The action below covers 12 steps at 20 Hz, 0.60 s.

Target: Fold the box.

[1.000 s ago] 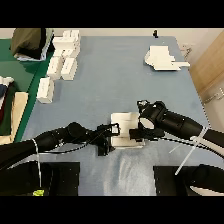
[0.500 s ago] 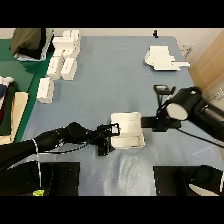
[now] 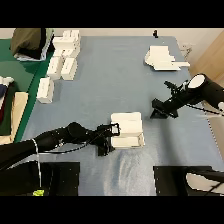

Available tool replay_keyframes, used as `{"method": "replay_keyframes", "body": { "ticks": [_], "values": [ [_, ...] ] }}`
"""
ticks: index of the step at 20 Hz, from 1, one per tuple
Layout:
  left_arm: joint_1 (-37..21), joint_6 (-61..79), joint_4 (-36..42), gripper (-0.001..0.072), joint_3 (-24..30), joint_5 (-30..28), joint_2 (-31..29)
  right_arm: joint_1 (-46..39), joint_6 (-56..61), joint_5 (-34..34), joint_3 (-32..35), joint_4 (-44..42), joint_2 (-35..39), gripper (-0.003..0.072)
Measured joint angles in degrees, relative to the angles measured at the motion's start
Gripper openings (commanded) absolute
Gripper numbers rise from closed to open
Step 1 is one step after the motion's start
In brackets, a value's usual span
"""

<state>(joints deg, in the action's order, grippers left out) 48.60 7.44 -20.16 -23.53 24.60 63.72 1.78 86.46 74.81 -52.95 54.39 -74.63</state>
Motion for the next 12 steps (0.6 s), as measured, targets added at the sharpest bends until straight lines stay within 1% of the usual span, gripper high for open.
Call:
{"method": "replay_keyframes", "body": {
  "ticks": [3, 6, 9, 12],
  "values": [
    [0.00, 0.00, 0.00, 0.0465, 0.00, 0.00, 0.00, -1.11, -8.98, -0.33, -1.40, -10.86, -7.89, 0.0000],
    [0.00, 0.00, 0.00, 0.0465, 0.00, 0.00, 0.00, 0.00, -15.10, 1.75, -2.38, -18.14, -12.33, 0.0000],
    [0.00, 0.00, 0.00, 0.0465, 0.00, 0.00, 0.00, 2.12, -19.65, 5.62, -2.80, -22.43, -13.53, 0.0000],
    [0.00, 0.02, -0.02, 0.0465, 0.00, 0.00, 0.00, 4.96, -23.15, 9.73, -2.95, -24.37, -11.63, 0.0000]
  ]
}}
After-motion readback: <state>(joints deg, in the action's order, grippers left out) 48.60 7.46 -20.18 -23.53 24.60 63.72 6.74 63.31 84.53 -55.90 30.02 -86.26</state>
